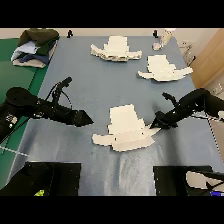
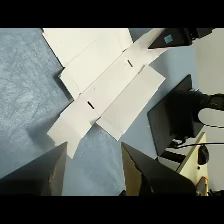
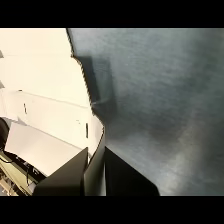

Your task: Fold the box.

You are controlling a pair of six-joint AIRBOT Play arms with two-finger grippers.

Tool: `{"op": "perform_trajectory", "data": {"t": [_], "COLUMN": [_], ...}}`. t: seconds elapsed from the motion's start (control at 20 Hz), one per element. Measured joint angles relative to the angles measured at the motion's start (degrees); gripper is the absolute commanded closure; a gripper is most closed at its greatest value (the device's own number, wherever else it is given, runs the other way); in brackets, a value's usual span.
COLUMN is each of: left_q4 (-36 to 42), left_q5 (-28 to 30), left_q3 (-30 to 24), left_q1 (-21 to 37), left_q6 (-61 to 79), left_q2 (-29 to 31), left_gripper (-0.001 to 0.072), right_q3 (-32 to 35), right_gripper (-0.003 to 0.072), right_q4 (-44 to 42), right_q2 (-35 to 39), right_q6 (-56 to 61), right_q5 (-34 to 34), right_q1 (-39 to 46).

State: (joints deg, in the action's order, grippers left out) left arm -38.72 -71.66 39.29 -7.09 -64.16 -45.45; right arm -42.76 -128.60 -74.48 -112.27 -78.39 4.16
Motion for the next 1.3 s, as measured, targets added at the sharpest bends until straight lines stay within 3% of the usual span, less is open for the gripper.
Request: {"op": "perform_trajectory", "data": {"t": [0.1,0.15,0.2,0.25,0.3,0.4,0.6,0.85,1.3], "left_q4": [0.66,1.11,1.44,1.68,1.79,2.05,2.86,6.19,17.09], "left_q5": [0.48,0.92,1.57,2.21,2.78,2.99,0.48,-0.94,-0.26], "left_q3": [0.0,0.0,0.0,0.04,0.2,0.76,1.42,1.64,6.1], "left_q1": [0.0,0.0,0.17,0.59,1.36,4.0,9.62,11.23,3.76], "left_q6": [-0.13,-0.17,-0.31,-0.33,-0.31,0.11,2.69,9.57,23.91], "left_q2": [0.0,0.0,-0.02,-0.24,-0.68,-2.58,-9.6,-21.35,-40.92], "left_gripper": [0.0198,0.0271,0.0417,0.0423,0.042,0.0275,0.0276,0.0277,0.0306], "right_q3": [-0.76,-0.94,-1.01,-0.79,-0.11,2.51,11.43,18.34,20.09], "right_gripper": [0.0682,0.0683,0.0683,0.0683,0.0684,0.0684,0.0683,0.0683,0.0683], "right_q4": [-0.61,-0.85,-1.31,-2.14,-2.91,-4.0,-5.18,-5.57,-5.75], "right_q2": [-1.22,-1.53,-1.57,-1.25,-0.24,3.56,15.06,24.68,27.52], "right_q6": [-1.62,-2.4,-3.32,-4.07,-4.96,-6.25,-6.69,-3.39,0.39], "right_q5": [-0.63,-0.76,-0.81,-0.76,-0.28,2.56,12.52,21.62,25.53], "right_q1": [-0.85,-1.25,-1.73,-2.34,-3.15,-5.22,-10.84,-17.31,-21.16]}}
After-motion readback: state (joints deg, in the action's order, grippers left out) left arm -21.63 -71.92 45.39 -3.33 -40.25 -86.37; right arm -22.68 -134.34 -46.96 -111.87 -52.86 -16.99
